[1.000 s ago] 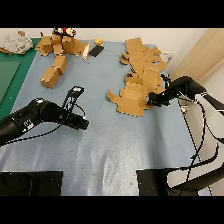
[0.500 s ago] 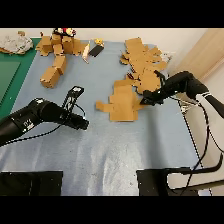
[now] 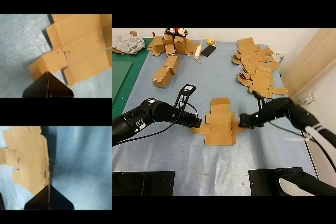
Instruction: Fold the box.
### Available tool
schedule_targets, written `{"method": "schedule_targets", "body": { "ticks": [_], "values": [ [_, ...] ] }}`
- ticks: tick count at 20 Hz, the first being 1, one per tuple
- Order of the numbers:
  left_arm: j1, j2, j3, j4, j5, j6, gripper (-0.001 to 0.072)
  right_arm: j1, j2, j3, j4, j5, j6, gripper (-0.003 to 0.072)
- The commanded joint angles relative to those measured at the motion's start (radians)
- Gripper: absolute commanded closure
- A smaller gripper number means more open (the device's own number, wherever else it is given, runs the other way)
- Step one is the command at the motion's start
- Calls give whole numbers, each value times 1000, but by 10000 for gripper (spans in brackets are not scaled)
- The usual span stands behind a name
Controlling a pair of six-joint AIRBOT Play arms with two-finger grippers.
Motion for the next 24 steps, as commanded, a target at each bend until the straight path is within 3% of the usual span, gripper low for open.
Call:
{"method": "schedule_targets", "body": {
  "ticks": [1,3,4,5,9,12,13,17,21,24],
  "values": [
    [2,0,0,-25,13,-2,695,100,100,-134,-1,94,64,686],
    [2,0,0,-24,10,7,694,160,119,-179,-5,153,63,685],
    [2,0,0,-24,10,10,612,187,128,-194,-18,185,60,686],
    [2,0,0,-25,10,9,418,210,139,-201,-39,209,54,685],
    [19,1,10,-41,5,18,387,248,218,-201,-167,266,55,686],
    [101,-2,10,-190,-19,143,364,253,275,-204,-253,264,54,686],
    [135,-3,10,-245,-29,193,226,258,288,-209,-263,265,43,685],
    [218,-48,10,-446,-49,386,209,258,302,-234,-262,264,22,686],
    [234,-173,17,-703,-98,665,210,258,302,-237,-262,261,10,685],
    [234,-244,23,-790,-102,755,210,258,302,-237,-262,257,10,686]
  ]
}}
